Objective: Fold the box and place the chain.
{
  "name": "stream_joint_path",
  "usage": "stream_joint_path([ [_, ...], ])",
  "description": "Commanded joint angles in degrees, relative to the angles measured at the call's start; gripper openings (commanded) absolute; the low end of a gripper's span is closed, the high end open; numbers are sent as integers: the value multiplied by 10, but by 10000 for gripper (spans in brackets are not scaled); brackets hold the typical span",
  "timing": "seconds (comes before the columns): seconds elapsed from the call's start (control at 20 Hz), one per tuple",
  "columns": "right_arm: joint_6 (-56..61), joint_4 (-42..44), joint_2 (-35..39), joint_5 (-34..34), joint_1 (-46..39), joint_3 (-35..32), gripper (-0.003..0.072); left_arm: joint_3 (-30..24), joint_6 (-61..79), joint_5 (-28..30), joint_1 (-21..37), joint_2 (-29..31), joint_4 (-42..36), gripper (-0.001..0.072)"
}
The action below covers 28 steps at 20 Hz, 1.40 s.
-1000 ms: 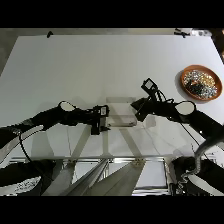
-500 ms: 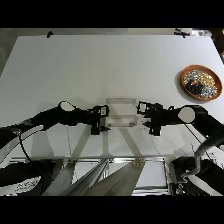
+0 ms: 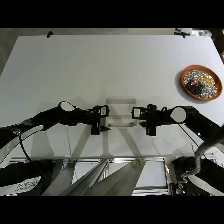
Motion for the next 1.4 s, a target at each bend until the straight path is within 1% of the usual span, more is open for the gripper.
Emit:
stream_joint_path([
  [0.0, -8, 14, -10, -63, 26, 0, 148, 0, 0, 0, 0, 0, 0, 331],
  [0.05, -9, 23, -10, -74, 32, 0, 145, 0, 0, 0, 0, 0, 0, 331],
  [0.15, -9, 33, -10, -77, 48, 0, 24, 0, 0, 0, 0, 0, 0, 331],
  [0.25, -9, 35, -12, -79, 66, 0, 30, 0, 0, 0, 0, 0, 0, 331],
  [0.4, -10, 39, -17, -100, 83, 0, 30, 0, 0, 0, 0, 0, 0, 331],
  [0.85, -10, 55, -31, -132, 110, 0, 33, 0, 0, -2, 0, 0, 0, 331],
  [0.9, -11, 55, -31, -133, 110, 0, 58, 0, 0, -2, 0, 0, 0, 331],
  [1.0, -25, 57, -31, -132, 110, 0, 197, 0, 0, -2, 0, 0, 0, 331],
  [1.05, -26, 57, -31, -133, 110, 0, 198, 0, 0, -2, 0, 0, 0, 331],
  [1.1, -31, 57, -31, -133, 110, 0, 227, 0, 0, -2, 0, 0, 0, 331],
  [1.15, -38, 57, -31, -132, 110, 0, 290, 0, 0, -2, 0, 0, 0, 331],
  [1.35, -40, 56, -31, -141, 110, 0, 297, 0, 0, -2, 0, 0, 0, 331],
])
